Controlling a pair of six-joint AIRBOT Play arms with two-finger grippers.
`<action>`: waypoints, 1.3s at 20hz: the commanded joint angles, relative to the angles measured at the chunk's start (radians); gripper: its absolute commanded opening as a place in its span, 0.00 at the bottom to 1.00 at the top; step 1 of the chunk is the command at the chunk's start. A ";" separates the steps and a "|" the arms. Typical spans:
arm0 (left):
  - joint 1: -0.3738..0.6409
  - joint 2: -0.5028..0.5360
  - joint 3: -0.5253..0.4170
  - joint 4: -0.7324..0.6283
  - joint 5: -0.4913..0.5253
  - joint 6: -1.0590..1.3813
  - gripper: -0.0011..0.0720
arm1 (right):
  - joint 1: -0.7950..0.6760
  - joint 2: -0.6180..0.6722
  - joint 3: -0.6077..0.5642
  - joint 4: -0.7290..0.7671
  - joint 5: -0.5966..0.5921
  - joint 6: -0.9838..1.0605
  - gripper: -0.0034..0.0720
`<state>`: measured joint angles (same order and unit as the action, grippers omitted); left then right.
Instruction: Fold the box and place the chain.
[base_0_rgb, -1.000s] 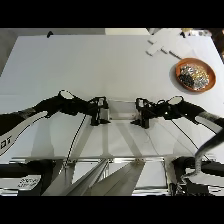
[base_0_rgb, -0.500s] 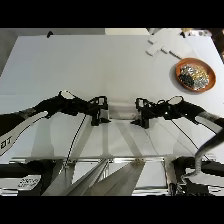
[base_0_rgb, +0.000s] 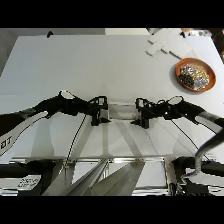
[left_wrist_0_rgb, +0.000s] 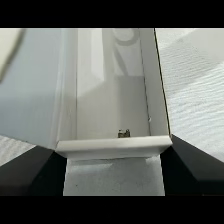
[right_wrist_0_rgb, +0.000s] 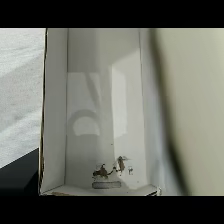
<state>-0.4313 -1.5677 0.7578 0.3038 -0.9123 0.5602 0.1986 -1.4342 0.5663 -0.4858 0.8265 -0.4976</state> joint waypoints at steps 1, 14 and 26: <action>0.000 -0.001 0.001 0.000 0.002 0.000 0.11 | 0.000 0.000 0.000 0.000 0.000 0.000 0.74; 0.000 -0.001 0.001 0.000 0.002 0.000 0.11 | 0.000 0.000 0.000 -0.008 0.000 0.000 0.74; 0.000 -0.001 0.001 0.000 0.002 0.000 0.11 | -0.017 0.153 0.000 -0.232 0.018 0.199 0.99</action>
<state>-0.4316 -1.5677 0.7582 0.3004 -0.9054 0.5579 0.1925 -1.3342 0.5648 -0.6128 0.8135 -0.4152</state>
